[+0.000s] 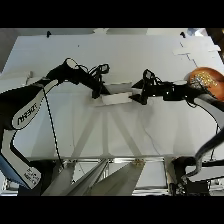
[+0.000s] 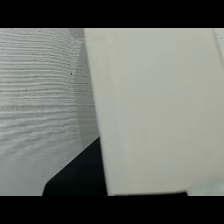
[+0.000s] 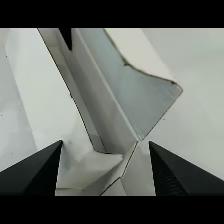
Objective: Fold the box and place the chain.
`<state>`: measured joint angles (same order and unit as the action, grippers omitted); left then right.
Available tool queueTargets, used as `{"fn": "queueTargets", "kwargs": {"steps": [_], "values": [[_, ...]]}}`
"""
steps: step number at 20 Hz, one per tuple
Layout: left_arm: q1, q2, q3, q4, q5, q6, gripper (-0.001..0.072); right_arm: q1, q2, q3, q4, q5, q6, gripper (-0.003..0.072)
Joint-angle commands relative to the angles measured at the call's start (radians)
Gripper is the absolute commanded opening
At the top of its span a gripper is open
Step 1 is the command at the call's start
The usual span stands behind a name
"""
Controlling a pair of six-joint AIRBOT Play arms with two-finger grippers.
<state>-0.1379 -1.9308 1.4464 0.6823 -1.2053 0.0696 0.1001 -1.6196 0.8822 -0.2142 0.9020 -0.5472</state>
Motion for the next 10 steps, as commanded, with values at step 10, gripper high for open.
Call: {"fn": "queueTargets", "kwargs": {"steps": [10], "values": [[0.000,0.000,0.000,0.000,0.001,0.000,0.0008,0.043,-0.106,0.135,-0.206,0.180,0.153,0.0588]]}}
